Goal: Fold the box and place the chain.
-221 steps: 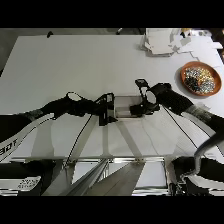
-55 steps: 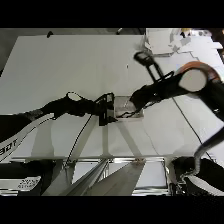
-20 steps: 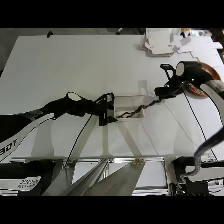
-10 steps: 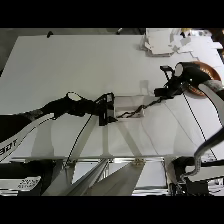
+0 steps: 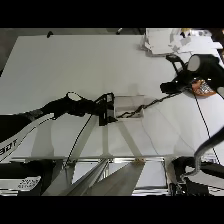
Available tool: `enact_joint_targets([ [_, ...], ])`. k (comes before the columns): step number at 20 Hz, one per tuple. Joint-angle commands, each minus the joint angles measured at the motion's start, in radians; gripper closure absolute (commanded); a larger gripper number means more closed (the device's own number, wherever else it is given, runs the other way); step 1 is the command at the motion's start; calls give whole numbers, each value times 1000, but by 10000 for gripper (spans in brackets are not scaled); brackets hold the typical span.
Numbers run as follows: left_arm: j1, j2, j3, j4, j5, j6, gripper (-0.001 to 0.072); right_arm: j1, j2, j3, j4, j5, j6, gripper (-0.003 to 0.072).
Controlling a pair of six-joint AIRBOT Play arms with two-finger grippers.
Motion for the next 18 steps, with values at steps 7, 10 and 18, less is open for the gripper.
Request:
enact_joint_targets([
  [7, 0, 0, 0, 0, 0, 0, 559, 1, 358, -5, 181, -27, -73, 593],
  [10, 0, 0, 0, 0, 0, 0, 558, 1, 261, -46, 118, -60, -73, 446],
  [18, 0, 0, 0, 0, 1, 0, 559, 1, -124, -70, 69, -108, -71, 447],
])
